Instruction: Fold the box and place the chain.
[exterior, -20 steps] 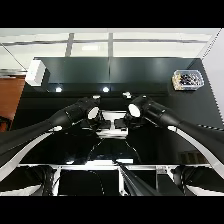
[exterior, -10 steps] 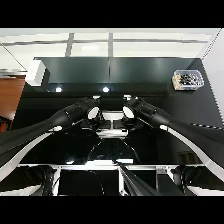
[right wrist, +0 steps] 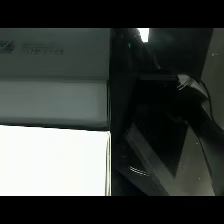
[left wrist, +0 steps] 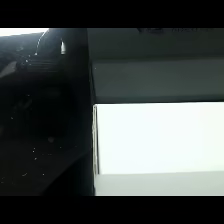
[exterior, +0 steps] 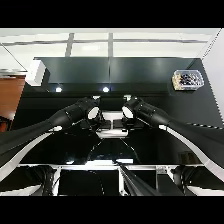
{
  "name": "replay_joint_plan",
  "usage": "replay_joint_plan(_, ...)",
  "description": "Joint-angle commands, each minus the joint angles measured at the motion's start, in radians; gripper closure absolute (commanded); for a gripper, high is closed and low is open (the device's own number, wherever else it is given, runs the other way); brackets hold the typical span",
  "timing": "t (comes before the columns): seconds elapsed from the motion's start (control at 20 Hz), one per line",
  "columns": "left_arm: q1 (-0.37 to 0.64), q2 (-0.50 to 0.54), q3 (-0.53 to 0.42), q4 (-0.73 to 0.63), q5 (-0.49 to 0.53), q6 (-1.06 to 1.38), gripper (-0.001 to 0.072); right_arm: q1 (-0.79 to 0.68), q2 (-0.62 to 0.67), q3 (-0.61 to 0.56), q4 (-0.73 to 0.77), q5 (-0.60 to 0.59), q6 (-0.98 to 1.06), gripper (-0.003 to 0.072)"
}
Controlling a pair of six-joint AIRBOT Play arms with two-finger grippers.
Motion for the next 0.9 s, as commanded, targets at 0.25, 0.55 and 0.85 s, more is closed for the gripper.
replay_joint_plan(0.25,0.001,0.000,0.000,0.002,0.005,-0.003,0.0683,-0.014,0.043,0.001,-0.019,0.006,-0.053,0.0311)
replay_joint_plan(0.55,-0.001,0.003,0.003,0.029,0.002,-0.031,0.0683,-0.057,0.299,0.001,-0.109,0.067,-0.223,0.0312)
replay_joint_plan(0.85,-0.005,0.002,0.027,0.077,-0.001,-0.080,0.0683,-0.235,0.495,-0.004,-0.679,0.206,-0.299,0.0312)
